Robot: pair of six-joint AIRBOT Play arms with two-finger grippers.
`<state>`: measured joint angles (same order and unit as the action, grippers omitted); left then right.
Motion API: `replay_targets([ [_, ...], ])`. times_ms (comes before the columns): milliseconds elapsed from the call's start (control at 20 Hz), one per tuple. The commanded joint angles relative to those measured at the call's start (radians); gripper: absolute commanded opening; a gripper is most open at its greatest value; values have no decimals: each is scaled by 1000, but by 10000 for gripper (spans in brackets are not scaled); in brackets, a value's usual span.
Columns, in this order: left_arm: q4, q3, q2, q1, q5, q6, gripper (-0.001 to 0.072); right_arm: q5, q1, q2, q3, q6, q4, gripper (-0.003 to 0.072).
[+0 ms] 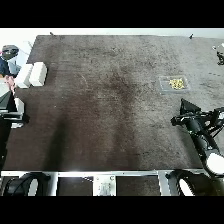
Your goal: Fold the box and place the chain.
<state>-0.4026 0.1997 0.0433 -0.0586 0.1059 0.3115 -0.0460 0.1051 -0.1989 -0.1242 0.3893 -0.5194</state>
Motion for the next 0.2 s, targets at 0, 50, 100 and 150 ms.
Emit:
replay_targets([
  [0, -1, -21, -29, -1, -2, 3, 11, 0, 0, -1, 0, 0, 0, 8],
  [50, -1, -21, -28, 0, -1, 3, 11, 0, 0, -1, 0, 0, 0, 8],
  [100, -1, -21, -29, 0, 3, 3, 11, 0, 0, -1, 0, 0, 0, 8],
  [150, -1, -21, -29, 0, 9, 3, 11, 0, 0, -1, 0, 0, 0, 8],
])
